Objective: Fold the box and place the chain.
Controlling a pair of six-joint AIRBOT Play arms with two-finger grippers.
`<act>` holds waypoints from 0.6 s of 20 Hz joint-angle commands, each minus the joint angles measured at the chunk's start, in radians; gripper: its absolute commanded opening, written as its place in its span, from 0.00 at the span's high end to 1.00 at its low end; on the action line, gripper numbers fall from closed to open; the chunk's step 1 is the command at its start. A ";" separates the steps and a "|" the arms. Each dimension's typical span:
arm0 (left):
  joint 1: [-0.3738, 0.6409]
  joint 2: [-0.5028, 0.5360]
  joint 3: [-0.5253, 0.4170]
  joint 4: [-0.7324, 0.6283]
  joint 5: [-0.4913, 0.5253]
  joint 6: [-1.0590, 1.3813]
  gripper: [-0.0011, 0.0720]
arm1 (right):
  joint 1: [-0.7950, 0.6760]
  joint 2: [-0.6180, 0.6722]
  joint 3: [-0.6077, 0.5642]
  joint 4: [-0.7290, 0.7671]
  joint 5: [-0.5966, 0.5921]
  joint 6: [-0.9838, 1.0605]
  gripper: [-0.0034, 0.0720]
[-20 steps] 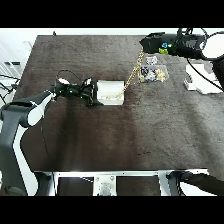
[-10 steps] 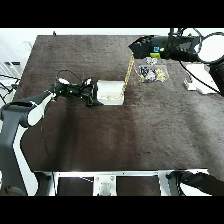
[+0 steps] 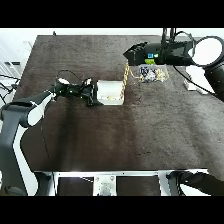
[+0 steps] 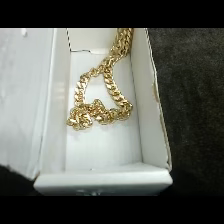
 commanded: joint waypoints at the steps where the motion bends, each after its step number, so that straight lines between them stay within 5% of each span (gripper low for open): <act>1: 0.001 0.000 0.001 0.000 0.000 0.000 0.58 | 0.021 -0.007 -0.029 0.005 -0.034 0.000 0.94; 12: 0.001 0.000 0.001 0.000 0.000 0.000 0.58 | 0.072 -0.112 -0.112 0.033 -0.176 0.000 0.94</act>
